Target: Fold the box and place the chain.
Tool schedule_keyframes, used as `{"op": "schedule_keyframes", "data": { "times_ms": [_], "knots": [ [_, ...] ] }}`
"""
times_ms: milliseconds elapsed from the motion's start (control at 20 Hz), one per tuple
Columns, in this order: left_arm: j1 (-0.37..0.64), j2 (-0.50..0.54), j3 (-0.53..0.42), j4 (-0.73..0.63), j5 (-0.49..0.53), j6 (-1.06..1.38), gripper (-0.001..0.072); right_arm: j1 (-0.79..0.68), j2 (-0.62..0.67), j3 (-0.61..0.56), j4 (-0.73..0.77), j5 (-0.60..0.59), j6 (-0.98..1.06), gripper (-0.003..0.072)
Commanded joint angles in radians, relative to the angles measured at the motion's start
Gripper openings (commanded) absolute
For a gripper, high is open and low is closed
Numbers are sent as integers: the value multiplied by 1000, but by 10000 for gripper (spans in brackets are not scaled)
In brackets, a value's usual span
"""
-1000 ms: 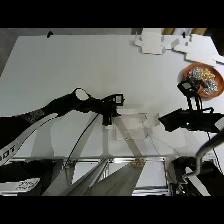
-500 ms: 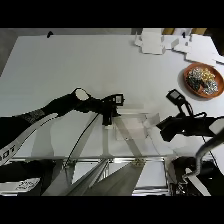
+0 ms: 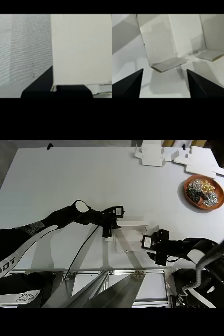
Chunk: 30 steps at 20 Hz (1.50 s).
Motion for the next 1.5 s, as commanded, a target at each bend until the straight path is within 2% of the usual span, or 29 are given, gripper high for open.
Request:
{"op": "schedule_keyframes", "data": {
  "times_ms": [0, 150, 450, 750, 900, 1250, 1450],
  "knots": [
    [0, 0, 0, 0, 0, 0, 10, 103, -1, -82, -73, -182, -66, 648],
    [0, 0, 0, 0, 0, 0, 10, 158, -1, -143, -80, -285, -65, 665],
    [0, 0, 0, 0, 0, 0, 10, 162, -100, -143, -100, -400, -63, 666],
    [0, 0, 0, 0, 0, 0, 10, 47, -121, -28, -98, -274, -63, 666],
    [0, 0, 0, 0, 0, 0, 10, -17, -121, 7, -74, -255, -76, 666],
    [0, 0, 0, 0, 0, 0, 10, -193, -123, 25, 248, -184, -418, 666],
    [0, 0, 0, 0, 0, 0, 10, -337, -176, 25, 466, -116, -666, 666]
  ]
}}
